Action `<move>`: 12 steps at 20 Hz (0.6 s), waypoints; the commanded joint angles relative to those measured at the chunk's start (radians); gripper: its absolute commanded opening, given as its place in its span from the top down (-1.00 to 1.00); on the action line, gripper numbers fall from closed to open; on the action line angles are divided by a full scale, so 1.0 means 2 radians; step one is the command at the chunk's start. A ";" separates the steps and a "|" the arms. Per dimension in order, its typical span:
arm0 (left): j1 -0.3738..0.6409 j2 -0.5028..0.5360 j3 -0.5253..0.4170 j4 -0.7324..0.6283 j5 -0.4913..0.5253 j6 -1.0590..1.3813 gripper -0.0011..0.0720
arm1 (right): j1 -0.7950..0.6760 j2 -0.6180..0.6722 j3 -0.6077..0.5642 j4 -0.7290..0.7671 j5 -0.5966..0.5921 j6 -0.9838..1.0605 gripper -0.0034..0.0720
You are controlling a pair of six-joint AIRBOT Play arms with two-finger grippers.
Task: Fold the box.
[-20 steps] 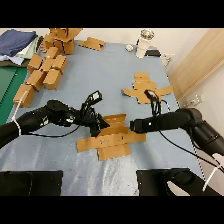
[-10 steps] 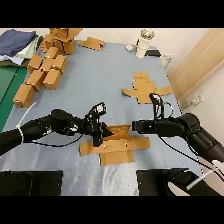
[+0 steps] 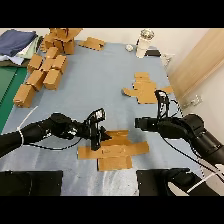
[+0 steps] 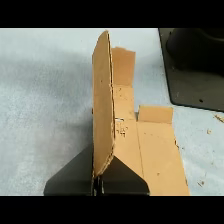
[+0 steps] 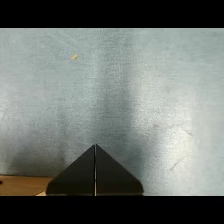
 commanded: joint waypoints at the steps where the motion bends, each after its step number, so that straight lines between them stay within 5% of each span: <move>1: 0.000 -0.001 -0.008 0.008 0.000 0.002 0.94 | 0.000 0.002 0.000 -0.003 0.005 0.003 0.90; 12: 0.000 0.000 -0.009 0.026 -0.011 -0.023 0.93 | 0.000 0.005 0.000 -0.003 0.001 0.002 0.90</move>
